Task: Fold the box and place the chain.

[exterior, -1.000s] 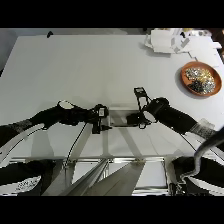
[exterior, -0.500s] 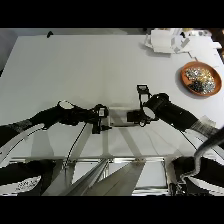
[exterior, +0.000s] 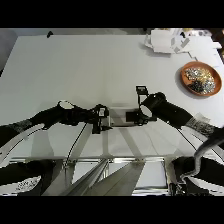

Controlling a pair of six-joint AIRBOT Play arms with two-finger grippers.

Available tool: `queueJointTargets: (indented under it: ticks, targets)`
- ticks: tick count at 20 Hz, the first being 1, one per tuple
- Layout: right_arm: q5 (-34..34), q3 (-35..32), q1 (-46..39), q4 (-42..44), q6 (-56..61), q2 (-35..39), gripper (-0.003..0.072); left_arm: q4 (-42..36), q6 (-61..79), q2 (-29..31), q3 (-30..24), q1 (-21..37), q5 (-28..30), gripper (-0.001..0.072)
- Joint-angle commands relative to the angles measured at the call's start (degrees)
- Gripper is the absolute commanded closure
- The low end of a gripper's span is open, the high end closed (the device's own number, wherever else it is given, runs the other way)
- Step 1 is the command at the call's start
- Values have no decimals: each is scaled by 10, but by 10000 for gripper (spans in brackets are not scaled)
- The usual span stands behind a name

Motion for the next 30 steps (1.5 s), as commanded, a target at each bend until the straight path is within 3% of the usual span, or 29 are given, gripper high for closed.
queueJointTargets:
  ticks: [1, 4, 5, 6, 9, 10, 12, 17, 21, 23, 24, 26, 28, 30]
  targets:
    - [-1, 1, 0, 11, -3, -2, 565, 0, 1, 0, 0, 0, 0, 572]
    - [0, 1, 0, 10, -3, -11, 566, 0, 1, 0, 0, 0, 0, 572]
    - [4, 1, 0, 10, -3, -14, 581, 0, 1, 0, 0, 0, 0, 572]
    - [5, 1, 0, 11, -10, -14, 652, 0, 1, 0, 0, 0, -1, 572]
    - [6, 1, 0, 14, -33, -13, 668, 0, 1, 0, 0, 0, -2, 572]
    - [6, 1, 0, 18, -43, -11, 652, 0, 1, 0, 0, 0, -2, 572]
    - [6, 1, 0, 18, -44, 0, 374, 0, 1, 0, 0, 0, -2, 572]
    - [16, 1, 0, 9, -69, 66, 357, 0, 1, 0, 0, 0, -1, 572]
    - [86, 1, 0, 9, -153, 155, 360, 0, 1, 0, 0, 0, -2, 572]
    - [115, 6, 0, 8, -188, 222, 545, 0, 1, 0, 0, 0, -1, 572]
    - [127, 15, -4, -3, -202, 256, 594, 0, 1, 0, 0, 0, -2, 572]
    - [144, 43, -53, -24, -233, 299, 604, 0, 1, 0, 0, 0, -1, 572]
    - [164, 78, -159, -41, -309, 297, 667, 0, 1, 0, 0, 0, -2, 572]
    - [160, 110, -290, -71, -380, 271, 668, 0, 1, 0, 0, 0, -2, 572]
